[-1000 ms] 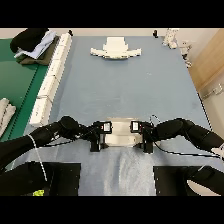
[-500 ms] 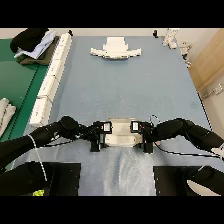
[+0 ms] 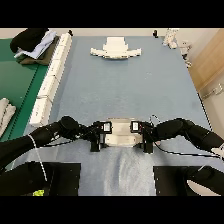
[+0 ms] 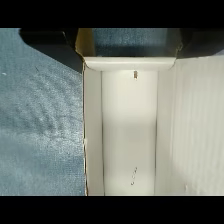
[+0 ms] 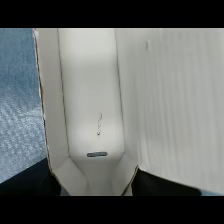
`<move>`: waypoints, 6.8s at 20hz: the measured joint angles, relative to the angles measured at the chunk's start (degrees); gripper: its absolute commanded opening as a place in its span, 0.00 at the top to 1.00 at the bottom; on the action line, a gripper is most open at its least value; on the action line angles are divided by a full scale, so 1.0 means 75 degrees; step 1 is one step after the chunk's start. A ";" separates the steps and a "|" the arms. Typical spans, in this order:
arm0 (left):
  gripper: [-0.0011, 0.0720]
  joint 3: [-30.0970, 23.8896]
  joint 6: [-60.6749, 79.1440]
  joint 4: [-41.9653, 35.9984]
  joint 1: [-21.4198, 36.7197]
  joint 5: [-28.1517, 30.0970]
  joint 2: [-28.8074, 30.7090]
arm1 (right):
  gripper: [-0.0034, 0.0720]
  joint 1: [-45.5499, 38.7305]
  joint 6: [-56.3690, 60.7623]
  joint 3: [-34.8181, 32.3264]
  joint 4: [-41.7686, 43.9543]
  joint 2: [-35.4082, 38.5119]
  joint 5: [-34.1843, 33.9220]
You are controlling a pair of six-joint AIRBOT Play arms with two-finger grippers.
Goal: Fold the box.
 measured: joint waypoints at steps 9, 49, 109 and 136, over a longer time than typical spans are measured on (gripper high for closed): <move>0.35 0.0000 0.0003 0.0000 0.0000 0.0000 0.0000 | 0.27 0.0000 0.0003 0.0003 0.0000 0.0000 0.0026; 0.35 0.0000 0.0000 0.0000 0.0000 -0.0009 0.0000 | 0.91 0.0510 1.0421 0.2658 0.0219 -0.0504 -0.0618; 0.35 0.0000 0.0003 0.0000 0.0000 -0.0015 0.0000 | 0.52 0.0708 0.2667 0.0685 -0.2617 0.1084 -0.0871; 0.35 0.0000 0.0009 0.0003 0.0003 -0.0012 0.0000 | 0.92 0.0708 0.2929 0.0871 -0.1574 0.0723 -0.0580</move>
